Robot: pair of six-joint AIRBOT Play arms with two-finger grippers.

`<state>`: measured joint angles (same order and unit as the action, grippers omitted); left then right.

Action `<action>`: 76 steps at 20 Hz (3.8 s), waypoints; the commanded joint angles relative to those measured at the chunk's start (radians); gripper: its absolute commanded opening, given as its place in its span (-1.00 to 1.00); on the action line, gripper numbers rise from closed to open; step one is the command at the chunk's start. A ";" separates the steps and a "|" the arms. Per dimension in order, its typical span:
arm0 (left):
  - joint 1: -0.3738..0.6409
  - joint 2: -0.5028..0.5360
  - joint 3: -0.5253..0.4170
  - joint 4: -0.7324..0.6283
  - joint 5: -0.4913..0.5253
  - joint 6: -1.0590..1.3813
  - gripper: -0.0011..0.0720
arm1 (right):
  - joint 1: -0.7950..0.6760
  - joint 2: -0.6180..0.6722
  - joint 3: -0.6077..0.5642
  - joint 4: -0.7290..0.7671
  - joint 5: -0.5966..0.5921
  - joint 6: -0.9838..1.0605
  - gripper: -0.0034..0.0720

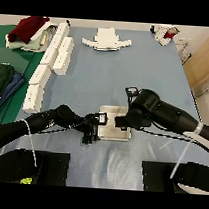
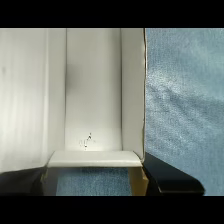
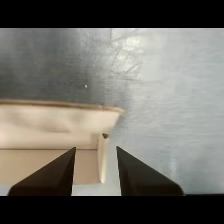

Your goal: Fold the box.

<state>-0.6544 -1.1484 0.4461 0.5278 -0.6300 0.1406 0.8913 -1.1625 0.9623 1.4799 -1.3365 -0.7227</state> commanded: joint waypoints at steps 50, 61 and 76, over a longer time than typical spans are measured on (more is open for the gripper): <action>-0.001 0.000 0.000 0.000 0.000 0.000 0.23 | -0.164 0.382 -0.497 0.822 0.712 -1.714 -0.90; -0.001 0.001 0.000 0.000 0.000 0.000 0.23 | -0.042 0.437 -0.544 0.645 0.803 -1.797 0.39; -0.001 0.001 0.000 0.000 0.000 0.000 0.23 | 0.012 0.372 -0.544 0.551 0.848 -1.928 0.56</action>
<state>-0.6544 -1.1484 0.4461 0.5274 -0.6304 0.1402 0.8803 -0.7895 0.4187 2.0636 -0.5190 -2.6453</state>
